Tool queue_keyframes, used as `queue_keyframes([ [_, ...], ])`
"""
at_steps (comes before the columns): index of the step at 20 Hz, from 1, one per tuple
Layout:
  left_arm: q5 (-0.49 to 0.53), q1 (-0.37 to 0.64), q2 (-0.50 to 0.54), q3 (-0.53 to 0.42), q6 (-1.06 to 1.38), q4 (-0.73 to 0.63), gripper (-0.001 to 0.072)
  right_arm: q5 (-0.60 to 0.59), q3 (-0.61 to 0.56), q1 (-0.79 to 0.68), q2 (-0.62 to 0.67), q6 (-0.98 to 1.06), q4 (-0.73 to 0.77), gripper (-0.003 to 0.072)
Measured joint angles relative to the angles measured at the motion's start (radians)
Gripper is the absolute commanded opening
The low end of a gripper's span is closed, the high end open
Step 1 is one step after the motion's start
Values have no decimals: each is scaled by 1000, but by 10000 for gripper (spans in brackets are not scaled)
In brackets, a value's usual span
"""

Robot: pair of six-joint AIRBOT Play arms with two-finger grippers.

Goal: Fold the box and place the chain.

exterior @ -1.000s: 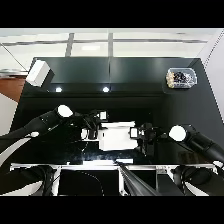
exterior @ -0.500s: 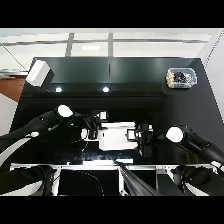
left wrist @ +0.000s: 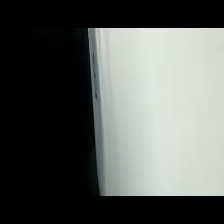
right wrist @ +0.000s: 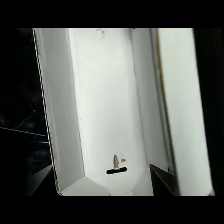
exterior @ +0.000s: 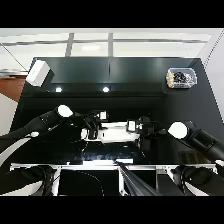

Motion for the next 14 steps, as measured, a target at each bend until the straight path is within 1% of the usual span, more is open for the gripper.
queue_keyframes([
  [14, 1, 0, 0, 0, 0, 0, 32, -65, 11, -21, -14, 91, 8, 698],
])
